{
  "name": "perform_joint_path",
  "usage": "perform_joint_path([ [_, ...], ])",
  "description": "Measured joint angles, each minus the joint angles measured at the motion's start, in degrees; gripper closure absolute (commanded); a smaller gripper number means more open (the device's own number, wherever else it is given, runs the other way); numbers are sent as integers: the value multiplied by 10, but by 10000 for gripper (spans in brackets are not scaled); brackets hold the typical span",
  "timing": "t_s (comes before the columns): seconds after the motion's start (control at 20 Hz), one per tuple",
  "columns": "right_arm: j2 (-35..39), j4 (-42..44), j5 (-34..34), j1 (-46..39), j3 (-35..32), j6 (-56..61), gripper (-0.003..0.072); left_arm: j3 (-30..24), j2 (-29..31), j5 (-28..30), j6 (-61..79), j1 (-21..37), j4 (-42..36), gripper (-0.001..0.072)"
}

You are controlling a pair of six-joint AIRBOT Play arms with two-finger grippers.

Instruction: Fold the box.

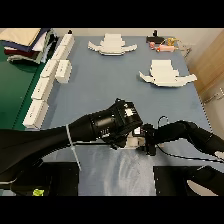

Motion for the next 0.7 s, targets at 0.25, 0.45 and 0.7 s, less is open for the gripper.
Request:
perform_joint_path([
  [0.25, 0, 0, 0, 0, 0, 0, 160, -8, 37, 16, 38, 2, -9, 694],
  [0.45, 0, 0, 0, 0, 0, 0, 161, -80, 96, 79, 122, 29, -81, 694],
  [0.7, 0, 0, 0, 0, 0, 0, 160, -241, 212, 196, 343, 133, -215, 694],
])
